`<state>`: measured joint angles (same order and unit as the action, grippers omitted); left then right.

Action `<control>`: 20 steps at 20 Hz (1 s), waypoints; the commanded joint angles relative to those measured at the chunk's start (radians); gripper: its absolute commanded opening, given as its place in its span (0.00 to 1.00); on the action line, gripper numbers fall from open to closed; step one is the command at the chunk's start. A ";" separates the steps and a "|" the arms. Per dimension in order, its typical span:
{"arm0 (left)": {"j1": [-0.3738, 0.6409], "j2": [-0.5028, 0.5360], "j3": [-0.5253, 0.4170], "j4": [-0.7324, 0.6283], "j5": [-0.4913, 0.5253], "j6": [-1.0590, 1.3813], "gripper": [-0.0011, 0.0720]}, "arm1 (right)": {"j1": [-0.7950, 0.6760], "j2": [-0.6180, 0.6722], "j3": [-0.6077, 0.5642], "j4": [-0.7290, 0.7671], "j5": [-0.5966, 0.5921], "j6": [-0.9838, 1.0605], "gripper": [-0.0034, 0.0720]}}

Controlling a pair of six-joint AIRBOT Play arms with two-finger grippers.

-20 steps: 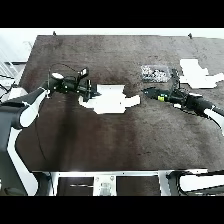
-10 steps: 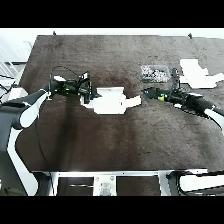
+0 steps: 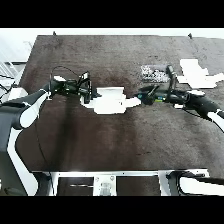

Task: Fold the box and place the chain.

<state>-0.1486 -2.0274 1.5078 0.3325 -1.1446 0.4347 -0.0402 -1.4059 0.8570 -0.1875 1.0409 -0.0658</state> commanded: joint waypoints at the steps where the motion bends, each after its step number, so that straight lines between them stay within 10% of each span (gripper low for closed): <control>1: 0.000 0.000 0.000 0.000 0.003 0.000 0.04 | 0.113 0.013 -0.003 -0.174 -0.071 -0.104 0.90; 6: 0.000 0.000 0.000 0.000 0.003 0.000 0.04 | 0.243 0.013 -0.003 -0.435 -0.175 -0.095 0.90; 20: 0.000 0.000 0.000 0.000 0.002 0.000 0.04 | 0.352 -0.074 -0.003 -0.433 -0.459 -0.219 0.90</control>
